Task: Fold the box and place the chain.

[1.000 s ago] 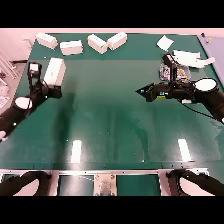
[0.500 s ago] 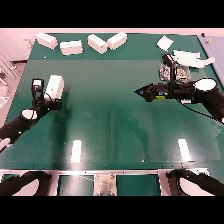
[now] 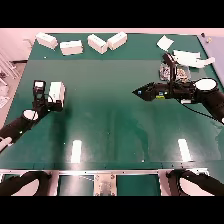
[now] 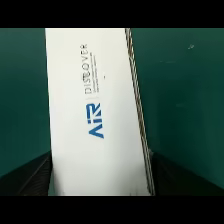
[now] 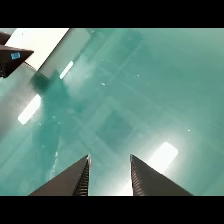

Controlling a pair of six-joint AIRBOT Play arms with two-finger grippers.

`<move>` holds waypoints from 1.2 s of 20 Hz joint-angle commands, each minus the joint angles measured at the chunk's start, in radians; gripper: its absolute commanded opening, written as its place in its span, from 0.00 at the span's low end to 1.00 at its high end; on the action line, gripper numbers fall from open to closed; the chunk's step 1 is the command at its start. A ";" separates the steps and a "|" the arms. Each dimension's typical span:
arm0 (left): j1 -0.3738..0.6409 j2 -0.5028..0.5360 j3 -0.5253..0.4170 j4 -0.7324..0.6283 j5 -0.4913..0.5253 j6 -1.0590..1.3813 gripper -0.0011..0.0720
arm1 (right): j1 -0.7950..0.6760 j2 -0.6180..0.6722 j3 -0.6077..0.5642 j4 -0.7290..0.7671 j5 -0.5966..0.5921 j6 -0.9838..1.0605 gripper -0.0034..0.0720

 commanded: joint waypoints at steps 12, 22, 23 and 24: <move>0.001 0.766 0.006 0.057 -0.488 -0.065 0.04 | 0.001 0.397 -0.054 0.001 -0.095 0.085 0.06; 0.001 1.150 -0.361 0.077 -0.503 -0.125 0.04 | 0.001 0.923 -0.617 -0.021 -0.472 -0.032 0.06; 0.001 1.150 -0.387 0.077 -0.500 -0.125 0.04 | 0.001 0.952 -0.663 -0.022 -0.484 -0.032 0.06; 0.001 1.149 -0.405 0.077 -0.496 -0.125 0.04 | 0.001 0.975 -0.703 -0.021 -0.496 -0.031 0.06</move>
